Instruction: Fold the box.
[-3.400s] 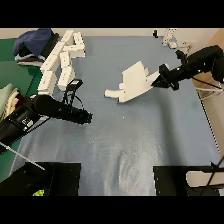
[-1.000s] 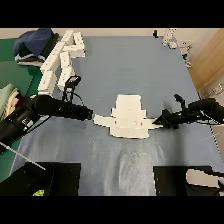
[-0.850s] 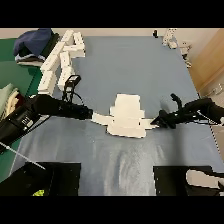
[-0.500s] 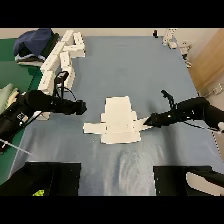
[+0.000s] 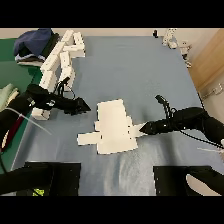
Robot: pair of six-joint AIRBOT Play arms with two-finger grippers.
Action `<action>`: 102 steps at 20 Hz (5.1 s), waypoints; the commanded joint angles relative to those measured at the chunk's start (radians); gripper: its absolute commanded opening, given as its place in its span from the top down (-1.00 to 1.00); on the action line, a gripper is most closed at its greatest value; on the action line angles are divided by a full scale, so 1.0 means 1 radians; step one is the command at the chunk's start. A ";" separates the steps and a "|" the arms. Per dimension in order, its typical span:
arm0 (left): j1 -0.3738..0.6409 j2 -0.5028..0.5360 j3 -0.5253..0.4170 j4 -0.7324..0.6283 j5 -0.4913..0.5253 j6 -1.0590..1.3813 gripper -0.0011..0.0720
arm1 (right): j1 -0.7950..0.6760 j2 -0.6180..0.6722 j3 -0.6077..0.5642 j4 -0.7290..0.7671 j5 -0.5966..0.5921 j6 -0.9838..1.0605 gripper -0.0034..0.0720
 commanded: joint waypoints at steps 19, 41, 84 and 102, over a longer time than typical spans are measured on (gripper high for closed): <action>-0.173 -0.525 0.387 -0.018 -0.469 0.297 0.37 | 0.021 0.007 -0.006 -0.001 0.020 0.018 0.91; -0.373 -0.109 0.270 0.005 -0.069 0.870 0.96 | 0.018 0.007 0.338 -0.888 0.171 0.845 -0.07; -0.578 -0.040 0.014 0.074 0.203 0.910 0.94 | 0.018 -0.039 0.333 -0.842 0.204 0.908 -0.07; -0.952 0.322 -0.376 0.081 0.874 1.030 0.95 | 0.018 -0.039 0.333 -0.811 0.203 0.908 -0.07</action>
